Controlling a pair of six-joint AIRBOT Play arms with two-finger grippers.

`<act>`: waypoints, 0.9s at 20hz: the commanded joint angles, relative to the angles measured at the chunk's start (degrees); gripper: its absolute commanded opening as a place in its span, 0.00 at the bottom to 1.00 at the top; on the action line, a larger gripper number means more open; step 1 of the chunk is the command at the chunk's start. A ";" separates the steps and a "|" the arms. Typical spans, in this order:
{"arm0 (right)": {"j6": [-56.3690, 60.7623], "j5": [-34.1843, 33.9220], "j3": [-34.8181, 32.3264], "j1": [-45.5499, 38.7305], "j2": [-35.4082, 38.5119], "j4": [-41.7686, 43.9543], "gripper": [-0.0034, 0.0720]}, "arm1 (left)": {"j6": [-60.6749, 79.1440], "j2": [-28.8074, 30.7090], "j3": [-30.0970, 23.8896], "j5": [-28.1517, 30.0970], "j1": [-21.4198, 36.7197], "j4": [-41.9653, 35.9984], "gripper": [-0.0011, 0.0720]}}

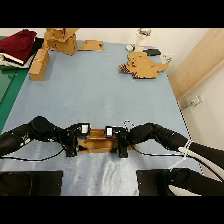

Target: Fold the box.

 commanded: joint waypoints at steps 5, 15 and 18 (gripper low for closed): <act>0.02 0.02 0.00 0.04 -0.04 0.00 0.71 | -0.22 0.04 -0.09 -3.04 -0.09 -0.87 0.46; 0.04 0.02 0.00 0.04 -0.04 0.02 0.71 | 3.74 -1.11 -0.31 2.14 -3.19 -7.54 0.32; 0.02 0.02 0.00 0.04 -0.04 0.02 0.71 | 3.87 -2.12 -0.31 3.63 -4.37 -8.59 0.10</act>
